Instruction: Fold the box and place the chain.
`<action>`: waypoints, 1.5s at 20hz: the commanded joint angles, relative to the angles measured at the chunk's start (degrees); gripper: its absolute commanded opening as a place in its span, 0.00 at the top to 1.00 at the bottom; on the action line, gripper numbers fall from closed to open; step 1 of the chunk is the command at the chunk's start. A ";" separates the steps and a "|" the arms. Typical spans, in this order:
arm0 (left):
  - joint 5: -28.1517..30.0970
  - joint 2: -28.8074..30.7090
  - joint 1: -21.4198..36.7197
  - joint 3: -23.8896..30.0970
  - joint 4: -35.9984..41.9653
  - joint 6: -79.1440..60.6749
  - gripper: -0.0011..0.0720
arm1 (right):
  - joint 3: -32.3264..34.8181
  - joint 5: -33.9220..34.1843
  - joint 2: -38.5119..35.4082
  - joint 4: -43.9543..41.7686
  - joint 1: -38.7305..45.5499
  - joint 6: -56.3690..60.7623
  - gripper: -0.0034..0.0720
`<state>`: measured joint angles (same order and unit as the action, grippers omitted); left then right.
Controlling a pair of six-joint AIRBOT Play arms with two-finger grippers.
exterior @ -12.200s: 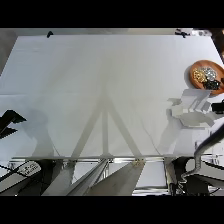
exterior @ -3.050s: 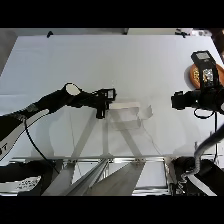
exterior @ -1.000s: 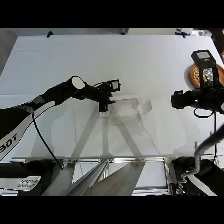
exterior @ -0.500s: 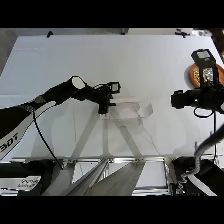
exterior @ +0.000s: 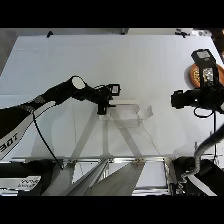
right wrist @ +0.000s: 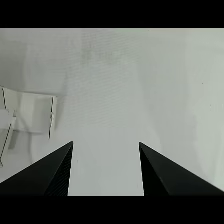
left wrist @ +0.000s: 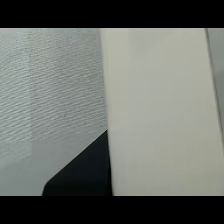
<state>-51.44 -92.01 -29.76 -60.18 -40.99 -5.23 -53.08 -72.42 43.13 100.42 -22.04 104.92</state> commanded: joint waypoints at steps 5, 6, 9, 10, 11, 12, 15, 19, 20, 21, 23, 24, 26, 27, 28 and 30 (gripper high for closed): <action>0.00 0.96 0.02 0.04 -0.79 0.33 0.97 | 0.00 0.00 -0.02 0.00 0.02 0.02 0.34; 0.09 1.16 0.02 0.04 -0.81 0.33 0.97 | 0.00 0.00 -0.02 0.00 0.02 0.02 0.34; 0.22 1.31 0.02 0.04 -0.85 0.35 0.97 | 0.00 0.00 -0.02 0.00 0.02 0.02 0.34; 0.22 1.31 0.02 0.04 -0.85 0.35 0.97 | 0.00 0.00 -0.02 0.00 0.02 0.00 0.34; 0.22 1.31 0.02 0.04 -0.85 0.35 0.97 | 0.00 0.00 -0.04 0.00 0.02 0.02 0.34; 0.22 1.31 0.02 0.04 -0.85 0.33 0.97 | 0.00 0.00 -0.02 0.00 0.02 0.02 0.34; 0.17 1.31 0.02 0.04 -0.85 0.33 0.97 | 0.00 0.00 -0.02 -0.02 0.02 0.02 0.34; 0.17 1.31 0.02 0.04 -0.85 0.33 0.96 | 0.00 0.00 -0.02 -0.04 0.02 0.02 0.34; 0.17 1.31 0.02 0.04 -0.85 0.33 0.96 | 0.00 0.00 -0.02 -0.04 0.02 0.02 0.34; 0.17 1.31 0.02 0.04 -0.83 0.33 0.96 | 0.00 0.00 -0.02 -0.04 0.02 0.00 0.34; 0.17 1.31 0.02 0.04 -0.83 0.35 0.96 | 0.00 0.02 -0.02 -0.22 0.02 0.00 0.34; 0.17 1.31 0.02 0.04 -0.83 0.33 0.96 | 0.00 0.07 -0.04 -0.44 0.02 0.00 0.34; 0.20 1.31 0.02 0.04 -0.83 0.33 0.96 | 0.00 0.68 -0.04 -0.50 0.02 -0.37 0.34; 0.17 1.31 0.02 0.04 -0.83 0.33 0.96 | 0.00 1.22 -0.02 -0.63 0.02 -1.38 0.35; 0.17 1.31 0.02 0.04 -0.83 0.33 0.96 | 0.00 1.81 -0.02 -1.36 0.02 -3.63 0.45; 0.17 1.31 0.02 0.04 -0.83 0.35 0.96 | 0.04 3.69 -0.02 -3.17 0.02 -7.19 0.93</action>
